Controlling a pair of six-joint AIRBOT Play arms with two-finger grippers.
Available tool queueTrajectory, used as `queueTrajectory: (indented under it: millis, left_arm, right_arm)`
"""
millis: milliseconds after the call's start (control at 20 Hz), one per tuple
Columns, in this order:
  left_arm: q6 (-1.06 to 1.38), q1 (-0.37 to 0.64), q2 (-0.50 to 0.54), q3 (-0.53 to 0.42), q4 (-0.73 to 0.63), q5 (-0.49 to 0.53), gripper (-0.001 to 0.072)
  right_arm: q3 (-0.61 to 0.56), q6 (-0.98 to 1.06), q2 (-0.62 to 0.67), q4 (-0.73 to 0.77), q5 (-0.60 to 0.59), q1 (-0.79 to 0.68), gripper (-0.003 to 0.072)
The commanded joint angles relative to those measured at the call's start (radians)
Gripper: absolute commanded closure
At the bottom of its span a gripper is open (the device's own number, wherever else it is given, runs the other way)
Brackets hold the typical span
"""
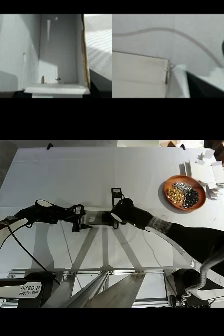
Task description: Fold the box and place the chain.
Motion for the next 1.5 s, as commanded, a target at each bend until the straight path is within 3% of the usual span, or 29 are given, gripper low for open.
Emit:
queueTrajectory:
  millis: [0,300,500,700,900,1100,1250,1450]
  left_arm:
    - [-0.001,0.000,0.001,0.000,-0.002,-0.003,0.0369]
    - [-0.001,0.000,0.001,0.000,-0.002,-0.003,0.0369]
    - [-0.001,0.000,0.001,0.000,-0.002,-0.003,0.0369]
    - [-0.001,0.000,0.001,0.000,-0.002,-0.003,0.0369]
    - [-0.001,0.000,0.001,0.000,-0.002,-0.003,0.0369]
    - [-0.001,0.000,0.001,0.000,-0.002,-0.003,0.0369]
    - [-0.001,0.000,0.001,0.000,-0.002,-0.003,0.0369]
    - [-0.001,0.000,0.001,0.000,-0.002,-0.003,0.0369]
  right_arm:
    - [0.002,-0.048,0.040,0.019,0.035,0.001,0.0053]
    - [0.001,-0.276,0.253,0.026,0.249,-0.075,0.0054]
    - [0.001,-0.475,0.431,0.026,0.248,-0.183,0.0054]
    - [0.001,-0.590,0.497,0.025,0.249,-0.432,0.0055]
    - [0.000,-0.620,0.426,0.026,0.221,-0.705,0.0054]
    - [0.001,-0.676,0.272,0.028,0.151,-0.897,0.0052]
    - [0.002,-0.677,0.145,0.040,0.022,-0.965,0.0044]
    - [0.002,-0.706,0.002,0.037,-0.045,-0.969,0.0045]
